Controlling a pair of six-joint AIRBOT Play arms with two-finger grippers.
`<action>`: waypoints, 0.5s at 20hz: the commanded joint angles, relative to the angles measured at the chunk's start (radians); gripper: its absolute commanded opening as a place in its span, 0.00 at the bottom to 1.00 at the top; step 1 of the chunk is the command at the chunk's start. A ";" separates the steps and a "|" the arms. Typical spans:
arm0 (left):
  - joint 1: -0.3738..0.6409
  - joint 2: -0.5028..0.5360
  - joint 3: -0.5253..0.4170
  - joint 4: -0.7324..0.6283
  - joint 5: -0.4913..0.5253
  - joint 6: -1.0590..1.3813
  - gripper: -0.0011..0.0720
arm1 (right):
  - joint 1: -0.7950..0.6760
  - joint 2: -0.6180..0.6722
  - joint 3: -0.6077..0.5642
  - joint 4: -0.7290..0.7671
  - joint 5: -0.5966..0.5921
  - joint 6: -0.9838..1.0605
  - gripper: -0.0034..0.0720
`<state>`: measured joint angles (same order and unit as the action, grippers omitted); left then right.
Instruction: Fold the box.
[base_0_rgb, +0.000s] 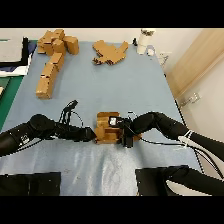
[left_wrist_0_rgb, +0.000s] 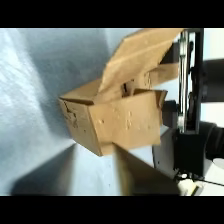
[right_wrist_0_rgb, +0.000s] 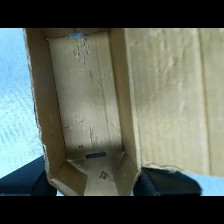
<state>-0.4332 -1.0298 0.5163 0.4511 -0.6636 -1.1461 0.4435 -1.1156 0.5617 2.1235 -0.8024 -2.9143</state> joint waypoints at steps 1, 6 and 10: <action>-0.027 -0.023 0.001 -0.027 0.019 0.010 0.85 | 0.000 -0.001 0.000 0.000 0.000 0.000 0.83; -0.028 -0.067 0.002 -0.040 0.043 0.005 0.83 | 0.000 0.000 0.000 0.000 0.000 0.000 0.83; -0.028 -0.068 0.003 -0.098 0.085 0.020 0.83 | 0.000 0.000 0.000 0.000 0.000 0.000 0.83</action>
<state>-0.4603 -1.0916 0.5179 0.3904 -0.6003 -1.1404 0.4435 -1.1156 0.5617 2.1235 -0.8024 -2.9143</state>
